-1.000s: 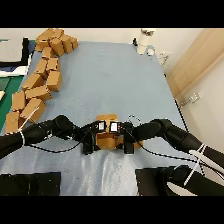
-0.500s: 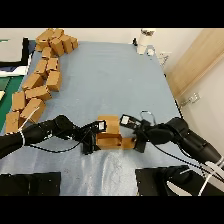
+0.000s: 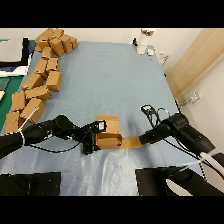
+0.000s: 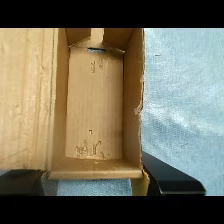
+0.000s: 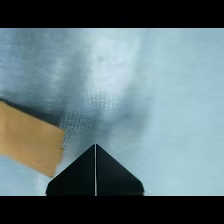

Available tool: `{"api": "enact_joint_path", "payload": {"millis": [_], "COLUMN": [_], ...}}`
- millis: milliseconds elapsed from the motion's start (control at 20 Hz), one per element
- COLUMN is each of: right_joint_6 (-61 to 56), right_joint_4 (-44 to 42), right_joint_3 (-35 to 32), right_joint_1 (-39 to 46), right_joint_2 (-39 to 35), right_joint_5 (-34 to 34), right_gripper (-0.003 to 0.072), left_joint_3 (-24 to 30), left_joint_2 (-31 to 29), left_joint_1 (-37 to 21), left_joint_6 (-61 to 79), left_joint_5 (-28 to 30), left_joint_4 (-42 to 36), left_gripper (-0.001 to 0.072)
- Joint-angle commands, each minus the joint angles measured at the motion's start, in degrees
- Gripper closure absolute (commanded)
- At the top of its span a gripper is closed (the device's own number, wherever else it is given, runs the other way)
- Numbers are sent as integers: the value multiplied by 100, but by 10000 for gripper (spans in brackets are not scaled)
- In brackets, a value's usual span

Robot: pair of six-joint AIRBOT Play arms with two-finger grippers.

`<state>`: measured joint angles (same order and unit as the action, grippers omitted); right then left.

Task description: Fold the box.

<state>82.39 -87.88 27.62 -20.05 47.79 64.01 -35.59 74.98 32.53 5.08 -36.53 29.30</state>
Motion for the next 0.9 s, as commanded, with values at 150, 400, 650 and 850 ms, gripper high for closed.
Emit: {"api": "enact_joint_path", "payload": {"millis": [150, 400, 650, 850], "right_joint_6": [667, 713, 828, 807], "right_joint_4": [-3099, -3165, -3292, -3294], "right_joint_3": [-7, -7, 186, 400], "right_joint_1": [232, 223, 153, 111], "right_joint_2": [669, 214, 212, 214], "right_joint_5": [-356, -356, -380, -385], "right_gripper": [681, 681, 495, 362], "left_joint_3": [-2, -2, -2, -2], "left_joint_2": [-2, -2, -2, -2], "left_joint_1": [-2, -2, 0, 0], "left_joint_6": [2, 2, 4, 2], "left_joint_5": [2, 2, 2, 2], "left_joint_4": [2, 2, 2, 2], "left_gripper": [248, 247, 248, 247]}}
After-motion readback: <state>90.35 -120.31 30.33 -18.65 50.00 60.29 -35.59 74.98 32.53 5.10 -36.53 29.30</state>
